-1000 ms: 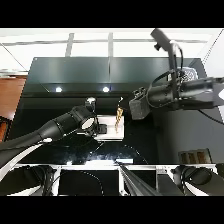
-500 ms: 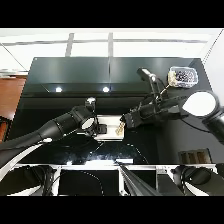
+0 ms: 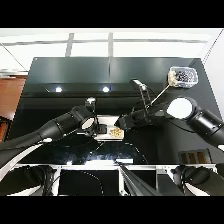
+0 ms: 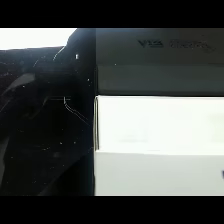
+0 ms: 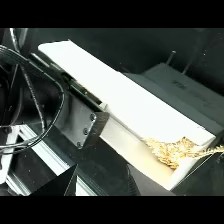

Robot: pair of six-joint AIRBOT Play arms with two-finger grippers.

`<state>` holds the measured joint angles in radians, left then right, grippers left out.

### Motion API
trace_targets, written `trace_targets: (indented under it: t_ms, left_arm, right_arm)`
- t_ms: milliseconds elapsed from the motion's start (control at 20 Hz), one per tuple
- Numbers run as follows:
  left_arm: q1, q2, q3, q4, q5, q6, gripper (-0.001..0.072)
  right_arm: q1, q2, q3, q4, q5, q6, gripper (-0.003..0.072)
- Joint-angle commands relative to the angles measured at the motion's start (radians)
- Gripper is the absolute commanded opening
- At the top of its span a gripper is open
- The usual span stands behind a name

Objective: Fold the box and place the chain.

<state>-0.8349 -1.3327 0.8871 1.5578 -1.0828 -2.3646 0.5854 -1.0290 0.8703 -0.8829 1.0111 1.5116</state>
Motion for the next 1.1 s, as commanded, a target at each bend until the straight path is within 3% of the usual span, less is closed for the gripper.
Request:
trace_targets:
  t_ms: [0,150,250,300,350,500,600,800,950,1050]
  left_arm:
    - [0.001,0.000,0.000,0.000,0.000,0.000,0.0030]
    - [0.001,0.000,0.000,0.000,0.000,0.000,0.0030]
    - [0.001,0.000,0.000,0.000,0.000,0.000,0.0030]
    - [0.001,0.000,0.000,0.000,0.000,0.000,0.0030]
    - [0.001,0.000,0.000,0.000,0.001,0.000,0.0029]
    - [0.001,0.000,0.000,0.000,0.000,0.000,0.0030]
    - [0.001,0.000,0.000,0.000,0.000,0.000,0.0030]
    - [0.001,0.000,0.000,0.001,0.001,0.000,0.0029]
    - [0.001,0.000,0.000,0.000,0.001,0.000,0.0029]
    - [0.001,0.000,0.000,0.000,0.000,0.000,0.0030]
  right_arm:
    - [-0.113,0.028,-0.002,-0.050,0.085,-0.015,0.0374]
    - [-0.264,0.061,-0.003,-0.313,0.066,-0.014,0.0374]
    - [-0.337,0.060,-0.037,-0.565,-0.066,0.127,0.0375]
    - [-0.369,0.055,-0.068,-0.660,-0.159,0.222,0.0417]
    - [-0.400,0.036,-0.091,-0.696,-0.246,0.284,0.0717]
    - [-0.479,-0.099,-0.082,-0.688,-0.430,0.373,0.0703]
    - [-0.542,-0.224,-0.003,-0.686,-0.428,0.500,0.0702]
    - [-0.595,-0.451,0.177,-0.589,-0.401,0.513,0.0700]
    - [-0.595,-0.568,0.273,-0.527,-0.383,0.513,0.0592]
    - [-0.596,-0.610,0.315,-0.525,-0.377,0.512,0.0584]
